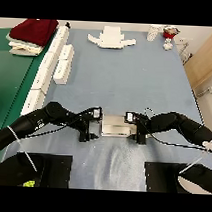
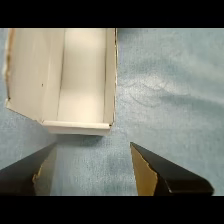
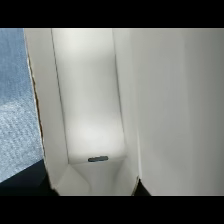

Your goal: Fold the box.

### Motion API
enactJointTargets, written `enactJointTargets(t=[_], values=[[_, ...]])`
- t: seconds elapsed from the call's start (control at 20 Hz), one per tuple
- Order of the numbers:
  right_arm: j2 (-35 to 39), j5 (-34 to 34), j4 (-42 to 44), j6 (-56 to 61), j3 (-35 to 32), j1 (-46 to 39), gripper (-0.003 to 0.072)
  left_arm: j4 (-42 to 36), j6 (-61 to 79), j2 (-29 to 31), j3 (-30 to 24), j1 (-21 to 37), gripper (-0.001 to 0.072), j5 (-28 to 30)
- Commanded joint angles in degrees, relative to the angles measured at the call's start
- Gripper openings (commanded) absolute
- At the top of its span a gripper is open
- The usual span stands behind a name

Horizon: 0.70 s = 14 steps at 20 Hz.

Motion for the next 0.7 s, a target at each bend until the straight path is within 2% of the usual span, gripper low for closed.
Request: enactJointTargets(t=[0.0,0.15,0.35,0.65], values=[[0.0,0.0,0.0,0.0,0.0,0.0,0.0530,-2.6,2.5,-1.3,-0.3,-1.6,0.0696,2.6],[0.0,0.0,0.0,0.0,0.0,0.0,0.0530,-5.0,6.9,-2.7,-0.3,-2.2,0.0695,2.9],[0.0,0.0,0.0,0.0,0.0,0.0,0.0530,-5.0,6.9,-3.4,-0.4,-2.1,0.0695,5.0],[0.0,0.0,0.0,0.0,0.0,0.0,0.0530,-5.0,6.6,-3.5,-0.4,-2.1,0.0695,4.9]])
